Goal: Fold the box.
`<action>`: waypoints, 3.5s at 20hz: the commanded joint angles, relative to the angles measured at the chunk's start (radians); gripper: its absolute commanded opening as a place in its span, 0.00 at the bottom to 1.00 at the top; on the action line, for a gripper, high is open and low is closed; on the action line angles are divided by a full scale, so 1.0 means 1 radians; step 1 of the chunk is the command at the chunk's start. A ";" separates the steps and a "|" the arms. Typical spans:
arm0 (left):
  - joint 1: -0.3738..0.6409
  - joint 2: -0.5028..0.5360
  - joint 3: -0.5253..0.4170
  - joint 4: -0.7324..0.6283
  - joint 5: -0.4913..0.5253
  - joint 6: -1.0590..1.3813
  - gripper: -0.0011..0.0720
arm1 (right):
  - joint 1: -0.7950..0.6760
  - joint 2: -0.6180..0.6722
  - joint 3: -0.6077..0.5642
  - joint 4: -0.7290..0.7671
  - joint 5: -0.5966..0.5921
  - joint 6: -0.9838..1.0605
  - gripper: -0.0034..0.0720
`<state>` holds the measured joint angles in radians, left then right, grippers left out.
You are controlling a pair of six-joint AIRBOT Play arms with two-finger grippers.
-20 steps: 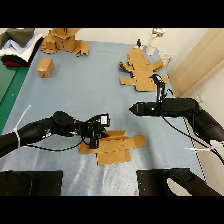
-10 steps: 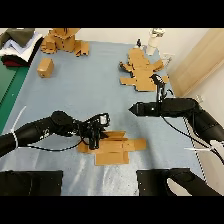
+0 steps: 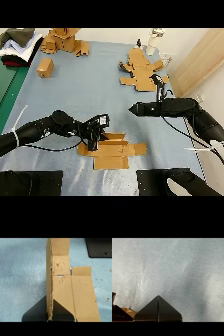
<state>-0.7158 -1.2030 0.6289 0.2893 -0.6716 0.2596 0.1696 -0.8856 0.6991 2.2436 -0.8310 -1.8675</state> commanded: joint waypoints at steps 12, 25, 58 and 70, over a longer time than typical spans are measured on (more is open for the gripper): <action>0.000 -0.017 0.000 0.003 0.006 -0.051 0.04 | 0.001 0.094 0.000 -0.198 -0.156 0.253 0.04; 0.000 -0.017 0.000 0.003 0.006 -0.051 0.03 | 0.513 0.294 -0.155 -0.296 -0.533 0.465 0.04; -0.002 -0.017 0.000 0.003 0.006 -0.051 0.03 | 1.482 -0.098 -0.187 -1.279 -0.238 0.805 0.70; -0.002 -0.017 0.000 0.003 0.006 -0.051 0.03 | 1.482 -0.042 -0.158 -1.413 -0.322 1.034 0.70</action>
<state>-0.7170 -1.2205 0.6289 0.2924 -0.6651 0.2081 1.6508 -0.9318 0.5396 0.8536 -1.1324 -0.8761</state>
